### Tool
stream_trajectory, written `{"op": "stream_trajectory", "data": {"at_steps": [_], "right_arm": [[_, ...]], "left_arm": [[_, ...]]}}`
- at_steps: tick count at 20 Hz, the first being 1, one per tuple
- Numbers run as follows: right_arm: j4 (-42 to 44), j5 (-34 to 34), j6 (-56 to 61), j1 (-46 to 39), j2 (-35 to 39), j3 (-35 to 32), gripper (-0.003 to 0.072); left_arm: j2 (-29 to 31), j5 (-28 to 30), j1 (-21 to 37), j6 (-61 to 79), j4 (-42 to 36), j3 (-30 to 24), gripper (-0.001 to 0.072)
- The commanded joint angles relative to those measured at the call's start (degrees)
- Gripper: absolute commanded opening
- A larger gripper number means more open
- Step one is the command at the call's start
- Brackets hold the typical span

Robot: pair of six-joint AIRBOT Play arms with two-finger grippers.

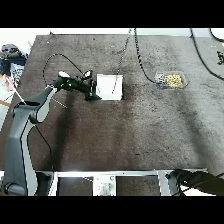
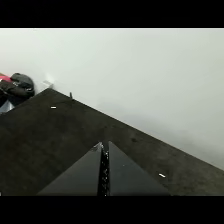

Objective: Fold the box and place the chain.

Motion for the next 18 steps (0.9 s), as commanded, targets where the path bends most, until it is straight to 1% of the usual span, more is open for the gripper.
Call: {"op": "stream_trajectory", "data": {"at_steps": [1,5,6,10,15,17,18], "right_arm": [[0.0,-1.7,-0.1,1.9,-2.3,0.0,0.001],[0.0,-0.5,0.0,2.1,-5.2,0.0,0.001],[0.0,1.7,0.1,2.1,-6.1,0.0,0.001],[-0.2,14.1,0.1,2.0,-11.5,0.0,0.001],[-0.5,21.4,-0.1,2.0,-19.8,0.0,0.001],[-2.1,24.7,-0.1,1.9,-22.1,0.0,0.001],[-2.4,25.6,-0.1,1.5,-22.9,0.0,0.0042]], "left_arm": [[0.0,0.0,0.0,0.1,0.0,0.0,0.0455],[0.0,0.0,0.0,0.1,0.0,0.0,0.0455],[0.0,0.0,0.0,0.1,0.0,0.0,0.0455],[0.0,0.0,0.0,0.1,0.0,0.0,0.0455],[0.0,0.0,0.0,0.1,0.0,0.0,0.0455],[0.0,0.0,0.0,0.1,0.0,0.0,0.0455],[0.0,0.0,0.0,0.1,0.0,0.0,0.0454]]}}
